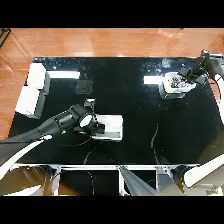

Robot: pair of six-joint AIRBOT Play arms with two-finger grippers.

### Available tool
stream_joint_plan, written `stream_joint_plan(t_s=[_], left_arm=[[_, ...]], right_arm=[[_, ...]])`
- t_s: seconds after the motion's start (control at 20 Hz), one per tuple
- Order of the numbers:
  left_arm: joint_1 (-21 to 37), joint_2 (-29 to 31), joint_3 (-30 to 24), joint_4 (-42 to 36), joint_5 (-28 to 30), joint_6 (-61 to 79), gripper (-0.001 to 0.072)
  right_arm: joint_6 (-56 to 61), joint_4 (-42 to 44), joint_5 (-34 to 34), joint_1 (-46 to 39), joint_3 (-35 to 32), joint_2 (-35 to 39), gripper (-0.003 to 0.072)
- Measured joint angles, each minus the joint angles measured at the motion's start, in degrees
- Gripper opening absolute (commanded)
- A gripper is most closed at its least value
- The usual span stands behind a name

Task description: Fold the box and place the chain.

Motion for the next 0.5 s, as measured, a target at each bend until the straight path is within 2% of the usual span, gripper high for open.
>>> stream_joint_plan(t_s=[0.25, 0.5], left_arm=[[0.0, 0.0, 0.0, 0.0, 0.15, 0.02, 0.0024], [0.0, 0.0, 0.0, 0.0, 0.26, 0.0, 0.0024]], right_arm=[[-6.05, 0.09, -4.28, -0.02, 3.19, 2.54, 0.002], [-15.04, 3.98, -7.96, 0.0, 4.24, 10.95, 0.002]])
